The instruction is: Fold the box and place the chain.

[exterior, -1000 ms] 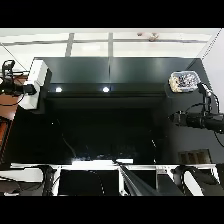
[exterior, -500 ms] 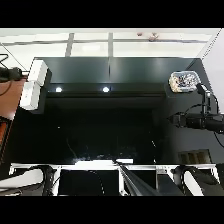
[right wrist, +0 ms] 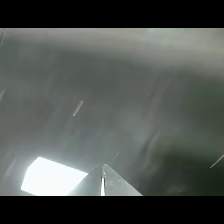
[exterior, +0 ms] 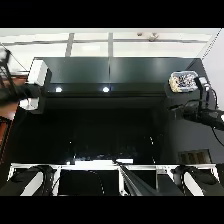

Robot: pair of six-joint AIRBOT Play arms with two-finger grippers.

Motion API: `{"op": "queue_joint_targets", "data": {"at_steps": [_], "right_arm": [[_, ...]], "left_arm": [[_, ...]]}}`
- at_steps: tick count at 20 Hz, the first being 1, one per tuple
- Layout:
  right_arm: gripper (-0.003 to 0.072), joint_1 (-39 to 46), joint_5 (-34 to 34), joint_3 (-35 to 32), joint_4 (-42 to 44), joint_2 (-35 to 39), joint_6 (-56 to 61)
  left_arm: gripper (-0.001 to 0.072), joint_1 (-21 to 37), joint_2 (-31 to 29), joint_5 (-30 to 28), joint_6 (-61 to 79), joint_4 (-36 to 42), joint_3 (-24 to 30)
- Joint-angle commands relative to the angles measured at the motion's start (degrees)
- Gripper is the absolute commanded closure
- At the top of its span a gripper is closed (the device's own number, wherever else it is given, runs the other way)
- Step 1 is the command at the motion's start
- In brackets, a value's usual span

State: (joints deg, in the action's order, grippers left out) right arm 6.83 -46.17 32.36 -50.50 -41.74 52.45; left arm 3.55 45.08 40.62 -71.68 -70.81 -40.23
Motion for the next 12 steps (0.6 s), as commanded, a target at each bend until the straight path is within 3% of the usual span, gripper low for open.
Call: {"op": "queue_joint_targets", "data": {"at_steps": [1, 12], "right_arm": [[0.0669, -1.7, 15.5, 0.0, -2.4, -0.2, -2.2], [0.067, -1.7, 13.6, 0.0, -2.5, -0.2, -2.2]], "left_arm": [[0.0684, -6.5, -9.1, -13.8, 2.3, 1.0, 13.8], [0.0683, -6.8, -10.5, -14.7, 1.9, 1.2, 14.4]]}}
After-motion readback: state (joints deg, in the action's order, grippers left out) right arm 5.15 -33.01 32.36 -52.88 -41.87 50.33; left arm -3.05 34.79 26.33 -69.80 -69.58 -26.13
